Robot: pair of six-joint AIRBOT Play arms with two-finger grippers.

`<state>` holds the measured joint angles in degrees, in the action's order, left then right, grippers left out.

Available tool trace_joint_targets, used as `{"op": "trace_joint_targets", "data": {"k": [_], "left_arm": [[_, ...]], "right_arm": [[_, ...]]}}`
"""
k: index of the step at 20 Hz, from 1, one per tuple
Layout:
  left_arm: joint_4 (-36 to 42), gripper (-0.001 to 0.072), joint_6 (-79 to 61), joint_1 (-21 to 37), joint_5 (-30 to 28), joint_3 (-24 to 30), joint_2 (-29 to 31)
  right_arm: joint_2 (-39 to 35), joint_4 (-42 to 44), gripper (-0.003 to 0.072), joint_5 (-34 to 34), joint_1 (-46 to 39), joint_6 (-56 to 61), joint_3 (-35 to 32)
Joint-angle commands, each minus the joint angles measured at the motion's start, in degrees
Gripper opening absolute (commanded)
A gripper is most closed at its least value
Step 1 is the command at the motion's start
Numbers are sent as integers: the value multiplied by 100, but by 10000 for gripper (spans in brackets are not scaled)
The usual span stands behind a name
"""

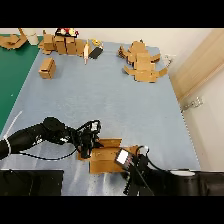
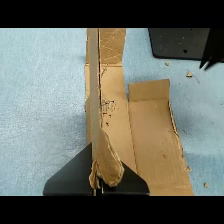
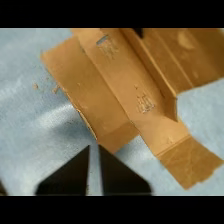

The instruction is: Fold the box.

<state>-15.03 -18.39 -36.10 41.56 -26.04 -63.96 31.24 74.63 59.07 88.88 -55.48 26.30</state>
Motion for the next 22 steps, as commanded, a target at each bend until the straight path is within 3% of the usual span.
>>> {"op": "trace_joint_targets", "data": {"k": [1,8,14,22], "left_arm": [[0,12,0,0,0,2,2],[0,12,0,0,-2,2,2],[-2,12,0,0,-2,2,2],[0,12,0,0,-2,2,2]], "right_arm": [[146,-557,452,-358,474,11,-404],[1106,-181,453,-874,479,-800,-448],[1788,-1318,452,-938,472,-684,-446],[1797,-2498,453,-940,472,470,-350]]}}
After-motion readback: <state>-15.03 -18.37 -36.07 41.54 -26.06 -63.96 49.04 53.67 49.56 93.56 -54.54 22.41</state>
